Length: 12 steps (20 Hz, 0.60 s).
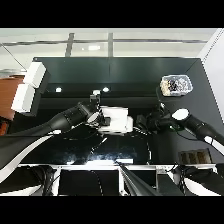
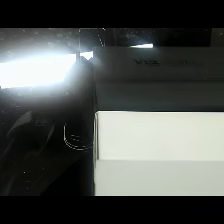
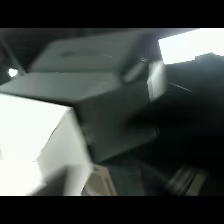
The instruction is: Fold the box and place the chain.
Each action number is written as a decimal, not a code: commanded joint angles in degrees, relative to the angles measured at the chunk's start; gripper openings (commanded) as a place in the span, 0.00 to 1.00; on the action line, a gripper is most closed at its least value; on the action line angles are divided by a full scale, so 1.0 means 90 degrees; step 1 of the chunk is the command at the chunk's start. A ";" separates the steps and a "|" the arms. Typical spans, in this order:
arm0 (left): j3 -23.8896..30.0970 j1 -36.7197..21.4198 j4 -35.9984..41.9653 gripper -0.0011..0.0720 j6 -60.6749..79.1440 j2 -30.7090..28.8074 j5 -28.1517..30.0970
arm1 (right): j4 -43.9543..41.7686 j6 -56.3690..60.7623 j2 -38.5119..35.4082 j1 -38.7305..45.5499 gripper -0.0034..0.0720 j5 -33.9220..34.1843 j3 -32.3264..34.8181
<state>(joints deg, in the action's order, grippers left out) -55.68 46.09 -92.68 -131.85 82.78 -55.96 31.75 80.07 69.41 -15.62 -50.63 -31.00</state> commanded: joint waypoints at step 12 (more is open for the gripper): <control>0.0005 -0.0005 0.0044 0.05 0.0007 0.0000 -0.0015 | 0.1382 0.0891 0.0126 -0.0867 0.67 -0.0872 -0.1528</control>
<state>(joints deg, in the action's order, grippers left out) -55.66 46.09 -92.27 -131.76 82.78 -56.14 39.81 83.74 70.54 -21.12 -59.09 -43.62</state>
